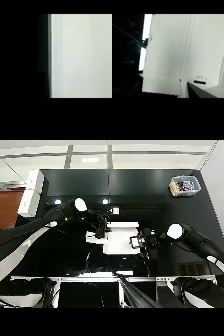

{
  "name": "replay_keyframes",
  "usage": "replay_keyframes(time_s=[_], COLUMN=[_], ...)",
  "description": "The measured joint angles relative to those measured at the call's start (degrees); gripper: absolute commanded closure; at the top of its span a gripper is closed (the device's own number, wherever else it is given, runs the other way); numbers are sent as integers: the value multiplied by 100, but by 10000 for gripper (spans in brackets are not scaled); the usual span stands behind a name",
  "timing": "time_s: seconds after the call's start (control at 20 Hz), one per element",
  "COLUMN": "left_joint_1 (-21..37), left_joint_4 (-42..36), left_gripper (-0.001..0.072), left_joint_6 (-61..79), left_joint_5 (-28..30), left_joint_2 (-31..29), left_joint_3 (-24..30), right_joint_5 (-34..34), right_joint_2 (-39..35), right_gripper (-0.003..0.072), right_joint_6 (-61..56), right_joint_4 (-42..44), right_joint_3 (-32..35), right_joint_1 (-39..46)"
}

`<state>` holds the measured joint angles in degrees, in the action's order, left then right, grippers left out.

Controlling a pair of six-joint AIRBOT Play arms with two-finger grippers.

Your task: Fold the box and place the chain.

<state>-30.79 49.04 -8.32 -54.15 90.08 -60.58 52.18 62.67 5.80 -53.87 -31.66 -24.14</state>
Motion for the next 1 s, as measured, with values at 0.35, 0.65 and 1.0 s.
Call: replay_keyframes(time_s=[0.35, 0.65, 1.0], left_joint_1=[0, 0, 0], left_joint_4=[0, 0, 7], left_gripper=[685, 685, 685], left_joint_6=[2, 0, 0], left_joint_5=[0, 0, 0], left_joint_2=[0, 0, 0], left_joint_3=[0, 0, 0], right_joint_5=[-238, -664, -876], right_joint_2=[50, 63, -162], right_gripper=[17, 18, 17], right_joint_6=[44, 44, -61], right_joint_4=[9, 319, 660], right_joint_3=[138, 254, 271], right_joint_1=[0, 0, 2])
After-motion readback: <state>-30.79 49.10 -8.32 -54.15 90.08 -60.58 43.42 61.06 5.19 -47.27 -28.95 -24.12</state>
